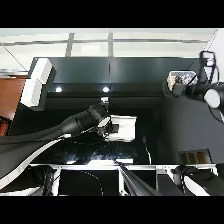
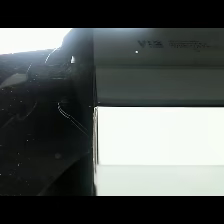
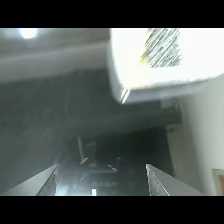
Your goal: Fold the box and place the chain.
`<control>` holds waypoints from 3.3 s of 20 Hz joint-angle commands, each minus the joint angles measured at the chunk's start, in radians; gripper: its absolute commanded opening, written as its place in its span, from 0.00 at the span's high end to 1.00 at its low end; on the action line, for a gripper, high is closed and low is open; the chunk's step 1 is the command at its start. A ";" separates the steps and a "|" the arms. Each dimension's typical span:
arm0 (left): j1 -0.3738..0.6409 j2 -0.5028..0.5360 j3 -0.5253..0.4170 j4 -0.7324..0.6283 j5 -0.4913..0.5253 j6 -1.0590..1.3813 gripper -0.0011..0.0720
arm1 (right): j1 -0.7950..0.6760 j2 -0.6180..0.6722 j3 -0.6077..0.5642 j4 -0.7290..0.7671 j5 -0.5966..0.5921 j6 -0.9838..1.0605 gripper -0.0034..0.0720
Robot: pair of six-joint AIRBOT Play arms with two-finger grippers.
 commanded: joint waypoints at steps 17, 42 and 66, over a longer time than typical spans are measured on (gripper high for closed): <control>0.001 0.000 0.000 0.000 0.000 0.000 0.95 | -0.316 -0.871 0.857 0.152 0.261 0.295 0.12; 0.000 0.000 0.000 -0.007 -0.001 0.000 0.95 | -0.316 -0.642 0.863 0.159 0.307 -0.169 0.95; 0.001 0.000 0.000 -0.007 0.001 0.000 0.95 | -0.199 0.172 0.345 0.713 0.544 -0.673 0.95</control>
